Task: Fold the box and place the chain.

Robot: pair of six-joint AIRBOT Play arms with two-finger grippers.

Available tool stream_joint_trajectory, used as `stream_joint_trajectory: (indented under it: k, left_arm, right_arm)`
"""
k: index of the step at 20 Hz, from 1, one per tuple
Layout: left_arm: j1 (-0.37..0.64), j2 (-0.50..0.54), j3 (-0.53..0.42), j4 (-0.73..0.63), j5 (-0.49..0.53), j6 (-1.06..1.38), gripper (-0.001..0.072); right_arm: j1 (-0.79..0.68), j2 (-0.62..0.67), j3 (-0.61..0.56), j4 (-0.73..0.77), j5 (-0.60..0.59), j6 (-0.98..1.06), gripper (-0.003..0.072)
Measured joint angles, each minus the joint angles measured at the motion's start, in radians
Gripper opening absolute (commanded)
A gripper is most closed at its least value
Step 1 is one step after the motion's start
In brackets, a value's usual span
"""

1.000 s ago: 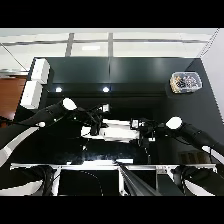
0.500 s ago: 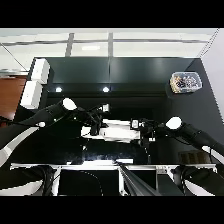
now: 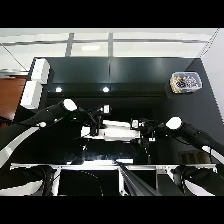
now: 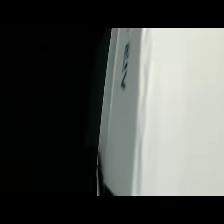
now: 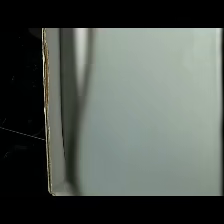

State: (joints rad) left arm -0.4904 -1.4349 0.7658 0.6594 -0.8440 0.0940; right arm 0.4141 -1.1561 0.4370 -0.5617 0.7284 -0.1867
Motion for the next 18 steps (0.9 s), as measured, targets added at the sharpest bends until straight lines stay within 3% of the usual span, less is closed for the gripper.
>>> stream_joint_trajectory:
  k: [4,8,9,11,12,15,18]
  left_arm:
    - [0.001,0.030,0.002,-0.011,0.001,0.001,0.0443]
    - [0.016,0.132,0.002,0.052,-0.019,-0.052,0.0444]
    - [0.023,0.163,0.002,0.077,-0.037,-0.079,0.0425]
    - [0.036,0.230,0.002,0.145,-0.095,-0.165,0.0119]
    - [0.043,0.264,0.002,0.185,-0.130,-0.229,0.0026]
    - [0.053,0.350,0.002,0.296,-0.272,-0.383,0.0024]
    - [0.042,0.396,-0.005,0.301,-0.380,-0.544,0.0025]
  right_arm:
    - [0.000,0.000,0.000,0.000,0.000,0.000,0.0442]
    - [0.000,0.000,0.000,-0.003,0.005,-0.004,0.0442]
    - [0.000,0.000,0.000,-0.005,0.008,-0.005,0.0442]
    - [0.000,0.000,0.000,-0.006,0.011,-0.007,0.0442]
    - [0.000,0.000,0.000,-0.007,0.012,-0.007,0.0442]
    - [0.000,0.000,0.000,-0.008,0.014,-0.008,0.0442]
    - [0.000,0.000,0.000,-0.010,0.015,-0.008,0.0442]
